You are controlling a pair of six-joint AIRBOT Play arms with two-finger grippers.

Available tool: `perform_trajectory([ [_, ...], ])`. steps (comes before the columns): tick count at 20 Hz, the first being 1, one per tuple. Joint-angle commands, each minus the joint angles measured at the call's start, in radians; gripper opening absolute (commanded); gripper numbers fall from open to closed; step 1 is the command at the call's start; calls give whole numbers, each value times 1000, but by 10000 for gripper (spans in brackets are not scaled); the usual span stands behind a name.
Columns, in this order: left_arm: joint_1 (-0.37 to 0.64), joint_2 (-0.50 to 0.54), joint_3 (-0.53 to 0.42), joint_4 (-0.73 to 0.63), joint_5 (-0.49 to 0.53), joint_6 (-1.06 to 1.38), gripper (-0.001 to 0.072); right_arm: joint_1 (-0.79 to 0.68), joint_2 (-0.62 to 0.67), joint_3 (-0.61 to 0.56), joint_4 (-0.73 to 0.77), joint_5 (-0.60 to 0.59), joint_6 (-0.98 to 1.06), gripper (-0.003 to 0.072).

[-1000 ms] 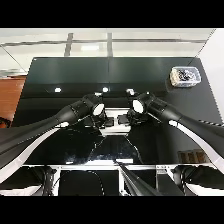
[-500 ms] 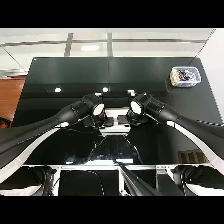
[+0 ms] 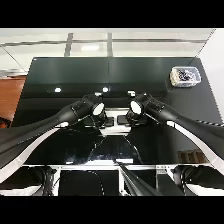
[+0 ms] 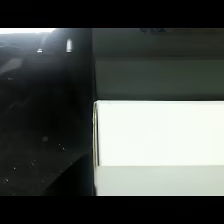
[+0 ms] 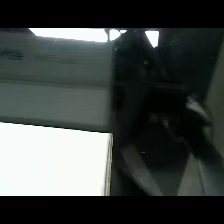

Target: Fold the box and place the chain.

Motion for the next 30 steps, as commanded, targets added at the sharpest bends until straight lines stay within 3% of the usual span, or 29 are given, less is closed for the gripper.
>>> perform_trajectory([
  [1, 1, 0, 0, 5, 0, 5, 30, 4, 0, 1, 6, -7, -6, 12],
  [4, 1, 0, 0, 5, 0, 5, 30, 4, 2, 1, 6, -7, -6, 25],
  [6, 1, 0, 0, 5, 0, 5, 29, 1, 15, 12, 11, 2, -8, 407],
  [12, 3, 0, 0, 6, 0, 6, 30, -2, 156, 57, -21, 129, -125, 416],
  [14, 3, 0, 0, 5, 2, 5, 29, -19, 253, 57, -25, 193, -202, 417],
  [17, 3, 0, 0, 6, 3, 5, 30, -96, 439, 59, -47, 196, -272, 417],
  [19, 3, 0, 0, 5, 3, 5, 30, -175, 544, 59, -217, 185, -276, 417],
  [21, 3, 0, 0, 5, 3, 5, 29, -262, 576, 54, -566, 165, -262, 416],
  [23, 3, 0, 0, 5, 3, 5, 30, -412, 566, 17, -726, -6, -260, 418],
  [25, 3, 0, 0, 5, 0, 5, 30, -599, 517, -17, -687, -225, -265, 720],
  [28, 3, 0, 0, 6, 0, 6, 29, -802, 340, -14, -394, -355, -278, 720],
  [30, 3, 0, 0, 5, -2, 6, 30, -850, 179, 50, -223, -388, -349, 720],
])
